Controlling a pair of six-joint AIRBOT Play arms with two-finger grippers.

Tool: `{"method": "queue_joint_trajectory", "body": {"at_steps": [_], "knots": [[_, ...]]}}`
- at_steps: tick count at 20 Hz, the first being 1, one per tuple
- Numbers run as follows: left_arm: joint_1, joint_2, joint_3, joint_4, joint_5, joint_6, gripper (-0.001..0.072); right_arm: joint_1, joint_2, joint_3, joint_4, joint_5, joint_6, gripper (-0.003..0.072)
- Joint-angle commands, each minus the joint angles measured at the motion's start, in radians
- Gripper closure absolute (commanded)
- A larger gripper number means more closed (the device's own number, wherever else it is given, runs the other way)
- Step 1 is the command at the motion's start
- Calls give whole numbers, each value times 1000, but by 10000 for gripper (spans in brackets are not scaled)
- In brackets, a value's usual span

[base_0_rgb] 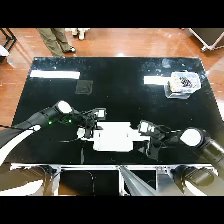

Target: Fold the box and place the chain.

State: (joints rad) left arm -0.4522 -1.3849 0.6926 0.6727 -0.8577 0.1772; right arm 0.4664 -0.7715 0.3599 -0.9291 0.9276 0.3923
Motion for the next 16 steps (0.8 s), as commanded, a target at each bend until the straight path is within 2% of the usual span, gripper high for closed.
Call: {"method": "queue_joint_trajectory", "body": {"at_steps": [1,4,7,12,16], "knots": [[-1,-1,1,0,1,-3,689,106,-10,-28,-14,-123,-51,-16],[-1,-1,2,0,2,-5,689,130,-48,-32,-24,-174,-79,-16],[-1,-1,2,0,2,-5,689,130,-93,-32,-16,-177,-126,-15],[-1,-1,2,0,2,-5,689,137,-113,-32,82,-208,-192,-9],[-2,-1,2,0,3,-6,689,223,-130,-32,117,-281,-197,-9]]}}
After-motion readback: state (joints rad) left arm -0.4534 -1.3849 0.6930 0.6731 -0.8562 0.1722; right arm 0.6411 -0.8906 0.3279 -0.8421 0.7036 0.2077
